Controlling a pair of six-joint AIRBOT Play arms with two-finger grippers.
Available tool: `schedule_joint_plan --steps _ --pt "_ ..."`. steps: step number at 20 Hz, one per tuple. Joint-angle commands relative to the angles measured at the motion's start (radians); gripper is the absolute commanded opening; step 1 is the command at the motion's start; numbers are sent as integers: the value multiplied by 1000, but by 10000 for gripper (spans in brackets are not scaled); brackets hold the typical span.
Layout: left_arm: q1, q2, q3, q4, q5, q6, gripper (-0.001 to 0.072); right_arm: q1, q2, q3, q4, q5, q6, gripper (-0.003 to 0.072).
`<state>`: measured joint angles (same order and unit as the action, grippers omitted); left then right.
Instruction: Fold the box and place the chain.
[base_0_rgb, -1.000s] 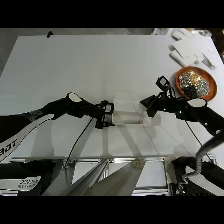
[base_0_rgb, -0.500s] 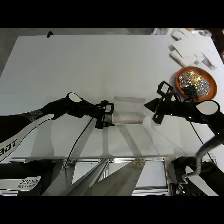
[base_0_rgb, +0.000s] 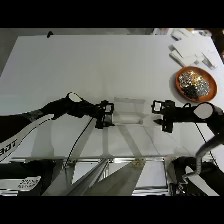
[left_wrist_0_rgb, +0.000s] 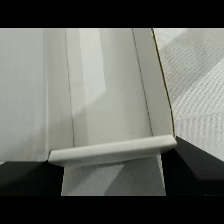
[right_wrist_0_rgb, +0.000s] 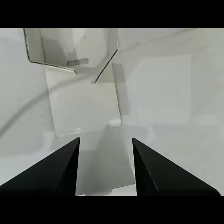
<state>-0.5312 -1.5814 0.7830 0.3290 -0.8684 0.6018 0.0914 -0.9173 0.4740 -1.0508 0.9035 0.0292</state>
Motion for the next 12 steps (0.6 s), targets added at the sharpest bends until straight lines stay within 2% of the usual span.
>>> schedule_joint_plan --steps 1,2,6,12 --pt "0 0 0 0 0 0 195 1 -82 0 16 -60 -13 217" --pt "0 0 0 0 0 0 195 1 -90 0 54 -73 -41 138" --pt "0 0 0 0 0 0 195 1 -92 -1 203 -48 -227 128" --pt "0 0 0 0 0 0 195 13 -118 -10 219 -22 -249 110"
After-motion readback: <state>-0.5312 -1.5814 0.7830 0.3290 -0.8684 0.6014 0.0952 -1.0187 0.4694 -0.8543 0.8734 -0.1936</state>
